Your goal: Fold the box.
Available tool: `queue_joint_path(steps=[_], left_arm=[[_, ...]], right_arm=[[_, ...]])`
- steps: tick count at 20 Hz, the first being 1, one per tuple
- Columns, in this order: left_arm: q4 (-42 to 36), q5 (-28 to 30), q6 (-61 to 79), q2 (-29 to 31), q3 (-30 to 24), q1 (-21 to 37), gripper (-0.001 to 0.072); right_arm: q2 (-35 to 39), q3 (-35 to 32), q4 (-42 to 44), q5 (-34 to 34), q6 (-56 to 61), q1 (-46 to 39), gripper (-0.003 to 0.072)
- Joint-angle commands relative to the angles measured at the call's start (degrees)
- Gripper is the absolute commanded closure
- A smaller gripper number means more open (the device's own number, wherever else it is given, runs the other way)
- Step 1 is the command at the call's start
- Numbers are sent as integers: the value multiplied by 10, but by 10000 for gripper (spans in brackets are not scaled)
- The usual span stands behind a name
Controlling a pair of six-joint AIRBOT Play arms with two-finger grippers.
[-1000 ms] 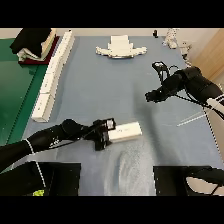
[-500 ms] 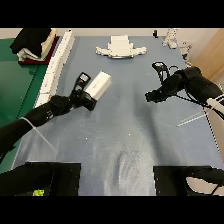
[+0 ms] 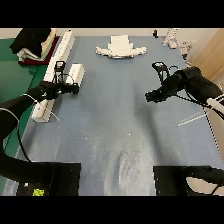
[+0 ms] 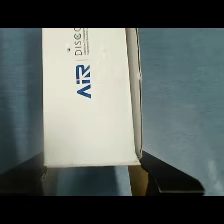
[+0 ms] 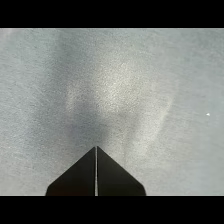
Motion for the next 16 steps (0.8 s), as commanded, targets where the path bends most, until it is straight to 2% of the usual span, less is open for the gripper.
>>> queue_joint_path(steps=[1, 5, 7, 11, 12, 13, 16], left_arm=[[9, -16, -26, -47, 55, 32, 260], [29, -30, -42, -62, 87, 61, 260], [104, -56, -108, -71, 98, 74, 260], [345, -161, -311, -102, 150, 89, 260], [385, -179, -342, -107, 163, 89, 259], [407, -193, -363, -109, 174, 89, 259], [408, -205, -365, -109, 188, 88, 260]], right_arm=[[0, 1, 0, 0, 0, 0, 668], [0, 1, 0, 0, 0, 0, 668], [0, 1, 0, 0, 0, 0, 668], [0, 1, 0, 0, 0, 0, 668], [0, 1, 0, 0, 0, 0, 668], [0, 1, 0, 0, 0, 0, 668], [0, 1, 0, 0, 0, 0, 668]])
